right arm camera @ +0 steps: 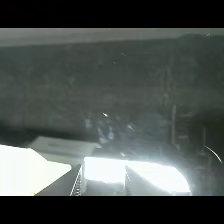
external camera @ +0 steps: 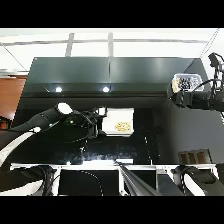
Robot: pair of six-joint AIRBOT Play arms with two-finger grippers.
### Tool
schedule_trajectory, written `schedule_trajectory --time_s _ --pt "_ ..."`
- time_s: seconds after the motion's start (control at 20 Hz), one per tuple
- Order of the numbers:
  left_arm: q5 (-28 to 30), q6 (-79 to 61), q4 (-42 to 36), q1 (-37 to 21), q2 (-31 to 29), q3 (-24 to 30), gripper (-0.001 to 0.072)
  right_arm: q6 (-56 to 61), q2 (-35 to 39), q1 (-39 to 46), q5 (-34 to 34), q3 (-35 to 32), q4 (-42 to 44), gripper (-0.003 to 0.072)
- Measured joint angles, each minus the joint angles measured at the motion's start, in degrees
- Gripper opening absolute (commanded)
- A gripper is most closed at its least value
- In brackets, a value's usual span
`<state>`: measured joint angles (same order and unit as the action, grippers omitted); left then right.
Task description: Fold the box and place the chain.
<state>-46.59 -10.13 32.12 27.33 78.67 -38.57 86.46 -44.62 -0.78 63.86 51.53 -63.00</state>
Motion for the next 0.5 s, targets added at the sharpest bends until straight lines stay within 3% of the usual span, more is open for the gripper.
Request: schedule_trajectory --time_s 0.05,0.25,0.5 --pt "0.0 0.0 0.0 0.1 0.0 0.0 0.0400 0.1 -0.2 0.0 -0.8 -0.2 0.2 0.0720" --pt "0.0 0.1 0.0 0.3 0.0 0.0 0.0401 -1.0 -3.8 -3.8 -7.0 -0.9 0.4 0.0720" --pt "-0.1 0.1 0.1 0.4 0.0 0.0 0.0406 -10.0 -16.5 -15.3 -19.3 -1.1 0.6 0.0720"
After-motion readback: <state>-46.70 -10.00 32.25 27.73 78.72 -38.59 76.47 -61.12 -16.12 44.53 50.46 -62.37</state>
